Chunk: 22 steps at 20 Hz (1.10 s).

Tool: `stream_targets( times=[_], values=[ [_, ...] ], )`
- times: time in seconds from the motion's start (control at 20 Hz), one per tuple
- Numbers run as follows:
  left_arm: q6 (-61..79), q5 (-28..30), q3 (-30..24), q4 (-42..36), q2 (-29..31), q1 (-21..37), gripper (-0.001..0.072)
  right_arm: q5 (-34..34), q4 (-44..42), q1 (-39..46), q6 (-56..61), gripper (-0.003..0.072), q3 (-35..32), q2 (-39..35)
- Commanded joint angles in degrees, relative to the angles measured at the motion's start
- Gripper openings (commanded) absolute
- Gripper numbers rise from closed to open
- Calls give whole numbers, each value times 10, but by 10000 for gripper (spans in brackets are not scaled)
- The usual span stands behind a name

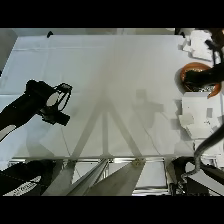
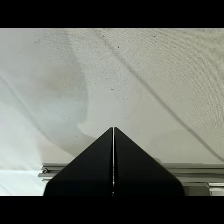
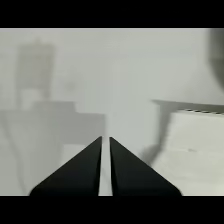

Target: Fold the box and place the chain.

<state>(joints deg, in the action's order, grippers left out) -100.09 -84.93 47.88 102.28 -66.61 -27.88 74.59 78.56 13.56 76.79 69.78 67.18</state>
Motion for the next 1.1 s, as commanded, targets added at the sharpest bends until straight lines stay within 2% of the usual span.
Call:
stream_targets(
  times=[0.0,0.05,0.15,0.4,0.6,0.75,0.95,1.0,1.05],
  values=[
    [0,0,0,0,0,0,14,32,202,68,12,284,73,11],
    [0,0,0,0,0,0,14,38,200,99,8,317,72,26],
    [0,0,0,0,0,0,14,53,200,148,-23,470,66,55],
    [0,0,0,0,0,0,14,77,201,264,-165,488,42,118],
    [0,0,0,0,0,0,14,102,201,331,-214,488,42,178],
    [0,0,0,0,0,0,14,118,203,331,-249,488,42,221],
    [0,0,0,0,0,0,14,94,234,309,-248,484,42,257],
    [0,0,0,0,0,0,14,83,233,308,-243,473,42,262],
    [0,0,0,0,0,0,14,71,230,308,-231,411,42,267]
  ],
)
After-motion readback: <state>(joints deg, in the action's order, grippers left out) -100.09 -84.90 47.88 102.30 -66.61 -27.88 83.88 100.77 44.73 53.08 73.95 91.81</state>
